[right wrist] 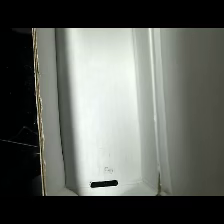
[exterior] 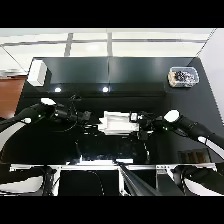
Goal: Fold the box and place the chain.
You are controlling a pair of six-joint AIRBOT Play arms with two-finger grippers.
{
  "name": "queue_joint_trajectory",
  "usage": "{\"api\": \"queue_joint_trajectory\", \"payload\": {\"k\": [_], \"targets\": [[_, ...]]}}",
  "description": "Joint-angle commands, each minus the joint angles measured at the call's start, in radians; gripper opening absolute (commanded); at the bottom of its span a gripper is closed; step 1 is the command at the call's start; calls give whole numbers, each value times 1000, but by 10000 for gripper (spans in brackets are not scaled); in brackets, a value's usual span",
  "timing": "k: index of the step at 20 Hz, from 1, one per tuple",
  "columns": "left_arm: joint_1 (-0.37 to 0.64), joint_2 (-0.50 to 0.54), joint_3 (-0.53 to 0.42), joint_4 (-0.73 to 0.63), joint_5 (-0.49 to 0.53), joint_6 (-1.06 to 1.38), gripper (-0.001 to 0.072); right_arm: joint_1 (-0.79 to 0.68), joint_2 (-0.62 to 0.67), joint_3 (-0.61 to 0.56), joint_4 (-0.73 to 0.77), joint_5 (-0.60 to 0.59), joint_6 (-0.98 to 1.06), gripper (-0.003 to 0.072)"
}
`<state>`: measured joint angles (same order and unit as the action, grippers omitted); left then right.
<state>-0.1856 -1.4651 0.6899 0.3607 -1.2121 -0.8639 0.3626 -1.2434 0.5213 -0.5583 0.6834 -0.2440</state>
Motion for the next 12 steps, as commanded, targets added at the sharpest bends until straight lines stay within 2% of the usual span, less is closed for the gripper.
{"api": "queue_joint_trajectory", "payload": {"k": [1, 12], "targets": [[-30, 0, 38, 14, 8, -43, 457, 1, 0, 0, 0, 0, 0, 195], [-170, 0, 214, 276, 22, -410, 457, 1, 0, 0, 0, 0, 0, 195]]}}
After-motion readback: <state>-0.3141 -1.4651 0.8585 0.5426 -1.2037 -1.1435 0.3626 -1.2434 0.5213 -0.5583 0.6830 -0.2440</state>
